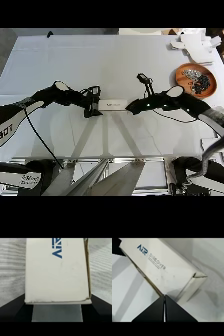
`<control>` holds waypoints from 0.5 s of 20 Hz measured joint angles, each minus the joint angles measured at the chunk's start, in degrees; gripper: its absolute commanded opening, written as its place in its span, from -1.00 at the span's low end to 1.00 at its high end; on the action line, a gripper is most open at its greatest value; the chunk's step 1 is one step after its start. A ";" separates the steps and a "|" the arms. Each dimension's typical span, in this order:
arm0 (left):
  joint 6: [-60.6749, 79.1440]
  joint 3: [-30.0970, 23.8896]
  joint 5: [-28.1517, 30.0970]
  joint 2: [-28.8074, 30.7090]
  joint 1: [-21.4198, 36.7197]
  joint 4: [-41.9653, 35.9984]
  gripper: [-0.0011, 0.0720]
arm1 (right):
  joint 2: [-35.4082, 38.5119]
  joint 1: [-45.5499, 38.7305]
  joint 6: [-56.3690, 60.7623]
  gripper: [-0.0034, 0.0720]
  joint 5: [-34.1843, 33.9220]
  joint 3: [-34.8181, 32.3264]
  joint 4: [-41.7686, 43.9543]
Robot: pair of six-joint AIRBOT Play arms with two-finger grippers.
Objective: Fold the box and place the chain.
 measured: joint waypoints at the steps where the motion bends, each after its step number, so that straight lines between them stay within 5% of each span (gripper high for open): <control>1: 0.00 0.00 0.00 0.00 0.00 0.02 -0.22 | 2.49 -0.02 0.00 -0.89 0.20 0.50 -0.15; 6: 0.07 0.00 0.00 0.00 0.00 0.00 -0.22 | 17.86 0.00 4.57 -0.89 3.82 2.21 -7.76; 10: 0.09 0.00 0.00 0.00 0.00 0.02 -0.22 | 29.27 0.00 15.89 -0.89 10.64 2.56 -23.21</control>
